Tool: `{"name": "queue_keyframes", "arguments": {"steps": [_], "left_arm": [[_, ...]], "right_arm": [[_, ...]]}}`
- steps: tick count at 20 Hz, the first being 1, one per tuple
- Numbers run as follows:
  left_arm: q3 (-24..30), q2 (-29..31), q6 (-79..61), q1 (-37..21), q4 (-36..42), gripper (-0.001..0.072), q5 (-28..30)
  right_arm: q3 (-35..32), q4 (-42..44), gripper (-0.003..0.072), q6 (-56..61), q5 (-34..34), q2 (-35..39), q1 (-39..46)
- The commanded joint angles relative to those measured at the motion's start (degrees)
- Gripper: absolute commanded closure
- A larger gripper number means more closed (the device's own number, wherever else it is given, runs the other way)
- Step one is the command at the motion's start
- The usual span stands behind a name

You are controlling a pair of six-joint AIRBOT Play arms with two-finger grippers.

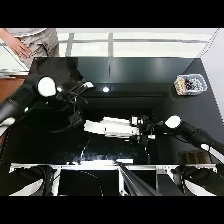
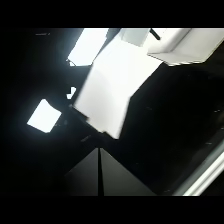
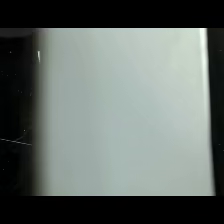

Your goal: Fold the box and place the chain.

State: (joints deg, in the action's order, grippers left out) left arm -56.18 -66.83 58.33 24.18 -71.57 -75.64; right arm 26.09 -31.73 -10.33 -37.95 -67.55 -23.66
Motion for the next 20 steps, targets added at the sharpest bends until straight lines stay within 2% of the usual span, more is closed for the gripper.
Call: {"name": "queue_keyframes", "arguments": {"steps": [1, 3, 6, 8, 10, 13, 14, 16, 20], "left_arm": [[11.6, 9.4, 6.5, -0.2, 15.5, 0.0681, 10.3], [18.4, 12.3, 6.3, -0.2, 26.3, 0.0680, 15.9], [23.9, 10.5, -2.2, 0.8, 39.8, 0.0679, 15.3], [24.2, 7.8, -7.6, 3.2, 46.1, 0.0679, 18.8], [24.2, 4.5, -17.2, 5.6, 55.8, 0.0679, 25.3], [23.0, -1.5, -34.2, 6.5, 71.2, 0.0679, 31.7], [21.8, -3.5, -38.7, 6.3, 73.5, 0.0679, 32.9], [17.6, -7.3, -40.0, 6.1, 72.1, 0.0680, 35.0], [9.4, -12.8, -33.9, 6.2, 56.4, 0.0680, 36.0]], "right_arm": [[0.0, -0.2, 0.0318, 0.0, -0.3, 0.0, 0.0], [0.0, -0.2, 0.0318, 0.0, -0.3, 0.0, 0.0], [0.0, -0.3, 0.0318, 0.0, -0.3, 0.0, 0.0], [0.0, -0.3, 0.0318, 0.0, -0.3, 0.0, 0.0], [0.0, -0.3, 0.0318, 0.0, -0.3, 0.0, 0.0], [0.0, -0.2, 0.0318, 0.0, -0.3, 0.0, 0.0], [0.0, -0.3, 0.0319, 0.0, -0.3, 0.0, 0.0], [0.0, -0.2, 0.0319, 0.0, -0.3, 0.0, 0.0], [0.0, -0.2, 0.0319, 0.0, -0.3, 0.0, 0.0]]}}
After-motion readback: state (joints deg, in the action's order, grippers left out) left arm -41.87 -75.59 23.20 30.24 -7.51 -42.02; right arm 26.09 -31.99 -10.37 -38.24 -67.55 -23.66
